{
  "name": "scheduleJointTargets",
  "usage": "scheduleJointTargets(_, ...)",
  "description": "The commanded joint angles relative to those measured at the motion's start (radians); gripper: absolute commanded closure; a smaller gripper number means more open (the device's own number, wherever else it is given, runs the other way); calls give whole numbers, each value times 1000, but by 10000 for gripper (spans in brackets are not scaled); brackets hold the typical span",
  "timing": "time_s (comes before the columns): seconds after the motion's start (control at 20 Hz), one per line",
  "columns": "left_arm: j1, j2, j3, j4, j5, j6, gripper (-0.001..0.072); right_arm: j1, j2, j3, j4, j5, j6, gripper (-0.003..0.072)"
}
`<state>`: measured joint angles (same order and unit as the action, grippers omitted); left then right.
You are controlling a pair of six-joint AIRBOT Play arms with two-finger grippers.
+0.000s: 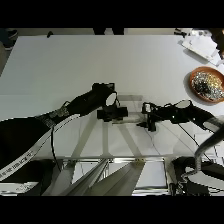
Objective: Fold the box and place the chain.
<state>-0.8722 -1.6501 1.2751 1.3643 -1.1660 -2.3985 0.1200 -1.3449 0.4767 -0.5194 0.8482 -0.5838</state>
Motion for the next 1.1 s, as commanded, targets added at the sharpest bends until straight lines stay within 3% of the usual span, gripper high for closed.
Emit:
scheduleJointTargets(0.0,-7,-21,5,24,-15,-38,350,0,0,-1,0,0,0,254)
scheduleJointTargets(0.2,-14,-49,5,24,-22,-37,400,1,0,-1,0,0,0,255)
scheduleJointTargets(0.25,-15,-55,5,24,-24,-37,478,0,0,-1,0,0,0,255)
scheduleJointTargets(0.35,-14,-56,5,21,-18,-38,532,1,0,-1,0,0,0,254)
scheduleJointTargets(0.4,-14,-56,5,21,-15,-37,631,0,0,-1,0,0,0,254)
scheduleJointTargets(0.45,-14,-56,5,21,-13,-37,683,0,0,-1,0,0,0,254)
scheduleJointTargets(0.55,-15,-56,5,21,-8,-37,706,1,0,-1,0,0,0,254)
scheduleJointTargets(0.8,-17,-56,5,20,-8,-37,705,0,0,-1,0,0,0,255)
scheduleJointTargets(0.85,-17,-55,5,19,-8,-37,673,0,0,-1,0,0,0,255)
scheduleJointTargets(0.95,-16,-51,5,14,-9,-35,495,1,0,-1,0,0,0,255)
scheduleJointTargets(1.05,-12,-41,5,17,-9,-25,419,0,0,-1,0,0,0,255)
